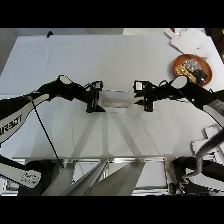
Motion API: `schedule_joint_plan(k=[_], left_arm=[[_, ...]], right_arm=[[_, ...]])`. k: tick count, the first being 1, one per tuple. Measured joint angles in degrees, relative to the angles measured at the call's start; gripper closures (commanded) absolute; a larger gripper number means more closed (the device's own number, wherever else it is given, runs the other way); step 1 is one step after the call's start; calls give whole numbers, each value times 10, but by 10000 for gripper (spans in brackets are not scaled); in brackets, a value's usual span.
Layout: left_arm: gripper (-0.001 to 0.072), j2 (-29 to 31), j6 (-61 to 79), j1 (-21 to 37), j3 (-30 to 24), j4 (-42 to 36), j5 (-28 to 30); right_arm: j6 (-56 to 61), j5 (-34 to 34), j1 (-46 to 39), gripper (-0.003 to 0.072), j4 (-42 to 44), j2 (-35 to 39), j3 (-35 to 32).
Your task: Fold the box and place the chain.
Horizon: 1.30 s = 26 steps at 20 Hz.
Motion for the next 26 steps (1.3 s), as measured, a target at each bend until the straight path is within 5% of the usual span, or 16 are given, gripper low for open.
schedule_joint_plan(k=[6, 13, 17, 26], left_arm=[[330, 0, 0, 0, 0, 0, 0], [330, 0, 0, 0, 0, 0, 0], [330, 0, -2, 0, 0, -1, 0], [330, 0, 0, 0, 0, 0, 1]], right_arm=[[114, 23, 36, 676, 57, 24, 0], [152, -161, 77, 677, 128, 6, 0], [156, -212, 68, 677, 154, -53, 1], [157, -209, 64, 676, 153, -81, 8]])
